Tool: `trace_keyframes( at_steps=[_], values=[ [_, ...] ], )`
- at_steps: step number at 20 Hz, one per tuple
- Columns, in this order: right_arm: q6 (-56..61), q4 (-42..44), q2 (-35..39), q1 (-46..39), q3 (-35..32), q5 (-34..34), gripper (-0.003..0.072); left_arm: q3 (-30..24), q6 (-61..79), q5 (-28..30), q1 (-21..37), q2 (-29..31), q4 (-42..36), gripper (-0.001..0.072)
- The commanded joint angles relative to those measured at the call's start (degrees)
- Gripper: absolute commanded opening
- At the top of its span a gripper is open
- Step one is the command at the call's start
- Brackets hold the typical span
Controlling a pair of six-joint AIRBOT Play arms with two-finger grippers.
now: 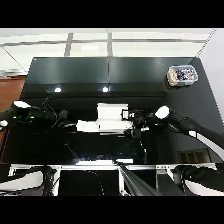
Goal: Fold the box and place the chain.
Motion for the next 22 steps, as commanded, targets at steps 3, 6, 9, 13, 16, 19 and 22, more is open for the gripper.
trace_keyframes(
  at_steps=[3,6,9,13,16,19,22],
  values=[
    [0.02,0.0,0.0,0.02,0.02,0.02,0.0231,1.2,2.23,0.13,-9.9,-5.01,-6.03,0.0028],
    [0.02,0.0,0.0,0.02,0.02,0.02,0.0231,3.61,4.09,-1.01,-12.57,-5.01,-5.88,0.0027],
    [0.0,0.0,0.0,0.02,0.02,0.02,0.0231,6.36,7.43,-5.31,-12.46,-4.98,-5.99,0.0197],
    [0.02,0.0,0.0,0.02,0.02,0.02,0.0231,9.79,7.58,-10.86,-12.63,-4.98,-5.97,0.0655],
    [0.02,0.0,0.0,0.02,0.02,0.02,0.0231,11.61,6.21,-9.33,-15.56,-4.98,-5.38,0.0656],
    [0.02,0.0,0.0,0.02,0.02,0.02,0.0231,14.38,-1.51,-4.61,-21.53,-4.98,1.55,0.0604],
    [0.02,0.02,0.0,0.02,0.02,0.02,0.0231,17.35,-6.08,-4.13,-27.1,-4.98,4.26,0.053]
  ],
)
